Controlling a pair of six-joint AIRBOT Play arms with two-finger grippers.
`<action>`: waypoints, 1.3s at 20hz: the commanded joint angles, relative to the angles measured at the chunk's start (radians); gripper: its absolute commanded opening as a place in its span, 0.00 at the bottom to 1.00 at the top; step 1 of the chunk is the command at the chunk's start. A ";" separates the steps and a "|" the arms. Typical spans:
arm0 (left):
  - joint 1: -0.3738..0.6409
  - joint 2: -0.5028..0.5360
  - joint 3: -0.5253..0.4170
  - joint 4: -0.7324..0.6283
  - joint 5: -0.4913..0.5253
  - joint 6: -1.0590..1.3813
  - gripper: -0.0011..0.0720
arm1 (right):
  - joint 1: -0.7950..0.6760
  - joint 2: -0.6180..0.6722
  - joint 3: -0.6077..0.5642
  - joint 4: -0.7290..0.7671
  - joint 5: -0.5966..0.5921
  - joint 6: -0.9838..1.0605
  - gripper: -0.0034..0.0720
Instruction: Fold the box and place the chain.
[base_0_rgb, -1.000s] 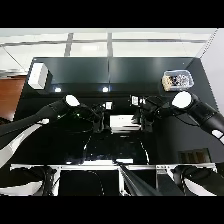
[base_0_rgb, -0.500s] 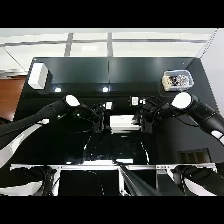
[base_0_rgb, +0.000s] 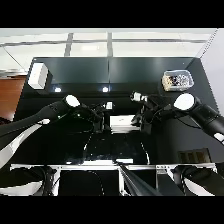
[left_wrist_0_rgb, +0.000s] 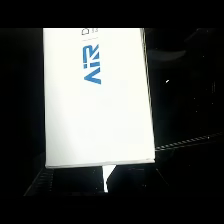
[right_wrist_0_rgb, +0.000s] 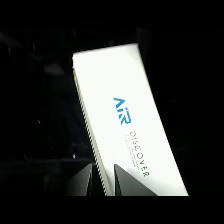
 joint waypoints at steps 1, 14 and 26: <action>0.000 0.000 0.001 0.001 0.000 0.002 0.65 | -0.023 0.017 0.005 0.106 0.018 0.339 0.26; 0.000 0.000 0.001 0.001 0.000 0.002 0.65 | -0.120 -0.083 -0.111 0.390 0.036 0.494 0.05; 0.000 0.000 0.000 0.001 -0.001 0.002 0.65 | -0.120 -0.169 -0.116 0.214 -0.036 0.550 0.05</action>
